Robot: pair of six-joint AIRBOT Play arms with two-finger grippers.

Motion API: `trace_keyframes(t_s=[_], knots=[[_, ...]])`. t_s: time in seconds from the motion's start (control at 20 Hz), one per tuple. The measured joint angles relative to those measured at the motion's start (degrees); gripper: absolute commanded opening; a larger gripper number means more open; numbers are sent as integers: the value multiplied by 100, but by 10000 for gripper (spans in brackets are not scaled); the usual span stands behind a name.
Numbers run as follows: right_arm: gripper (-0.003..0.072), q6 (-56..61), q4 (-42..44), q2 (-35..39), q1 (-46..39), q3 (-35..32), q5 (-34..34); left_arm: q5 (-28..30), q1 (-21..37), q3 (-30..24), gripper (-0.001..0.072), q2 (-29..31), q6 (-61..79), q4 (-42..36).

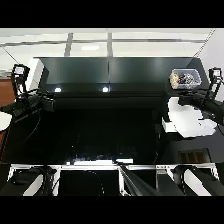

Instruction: Fold the box and place the chain.

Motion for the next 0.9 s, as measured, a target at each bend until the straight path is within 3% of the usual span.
trace_keyframes(t_s=[0.9], knots=[[20,-4,208,0,4,0,-28,160,0,0,33,-35,0,-39]])
